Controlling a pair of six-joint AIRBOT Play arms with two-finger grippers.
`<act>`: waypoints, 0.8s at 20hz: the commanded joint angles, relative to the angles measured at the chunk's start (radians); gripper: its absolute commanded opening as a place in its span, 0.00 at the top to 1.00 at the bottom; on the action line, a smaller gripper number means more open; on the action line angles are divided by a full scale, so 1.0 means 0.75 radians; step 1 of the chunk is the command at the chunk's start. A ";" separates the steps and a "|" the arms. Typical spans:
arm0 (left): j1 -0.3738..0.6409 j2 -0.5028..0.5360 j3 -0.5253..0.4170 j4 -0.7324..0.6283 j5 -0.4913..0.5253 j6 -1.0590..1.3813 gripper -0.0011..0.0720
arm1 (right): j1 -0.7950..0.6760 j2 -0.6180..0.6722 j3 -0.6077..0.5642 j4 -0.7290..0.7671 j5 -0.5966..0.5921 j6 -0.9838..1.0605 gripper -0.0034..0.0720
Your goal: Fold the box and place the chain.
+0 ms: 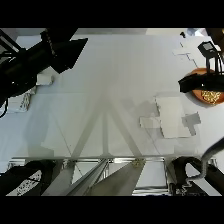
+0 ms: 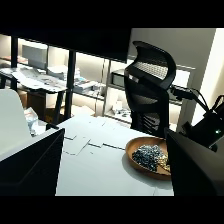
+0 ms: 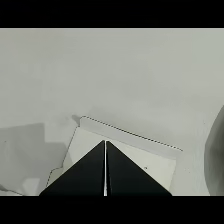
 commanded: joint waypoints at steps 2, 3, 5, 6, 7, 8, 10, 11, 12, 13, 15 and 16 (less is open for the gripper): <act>0.000 0.000 0.001 0.001 0.000 0.000 0.03 | -0.001 0.000 0.002 0.002 -0.032 0.001 0.94; 0.000 0.000 0.001 0.000 0.001 0.000 0.03 | -0.001 0.000 0.002 0.002 -0.042 0.001 0.94; 0.000 0.000 0.001 0.000 0.000 0.001 0.03 | -0.001 0.000 0.002 0.002 -0.047 0.001 0.94; 0.000 0.000 0.001 0.000 0.001 0.000 0.03 | -0.001 0.000 0.002 0.002 -0.047 0.001 0.94; 0.000 0.000 0.001 0.000 0.001 0.000 0.03 | -0.001 0.000 0.002 0.002 -0.047 0.001 0.94; 0.000 0.000 0.001 0.000 0.000 0.000 0.03 | -0.001 0.000 0.002 0.003 -0.047 0.002 0.94; 0.000 0.000 0.001 0.000 0.000 0.000 0.03 | -0.001 0.000 0.002 0.051 -0.031 0.005 0.94; 0.000 0.000 0.001 0.000 0.000 0.000 0.03 | -0.001 0.000 0.002 0.103 -0.003 0.038 0.94; 0.000 0.000 0.001 0.000 0.001 0.000 0.03 | -0.001 0.000 0.002 0.142 0.041 0.065 0.94; 0.000 0.000 0.001 0.000 0.000 0.000 0.03 | -0.001 0.000 0.002 0.173 0.109 0.067 0.94; 0.000 0.000 0.001 0.000 0.001 0.000 0.03 | -0.001 0.001 0.003 0.205 0.298 0.046 0.94; 0.000 0.000 0.001 0.000 0.000 0.000 0.03 | -0.001 0.003 0.005 0.238 0.398 -0.004 0.94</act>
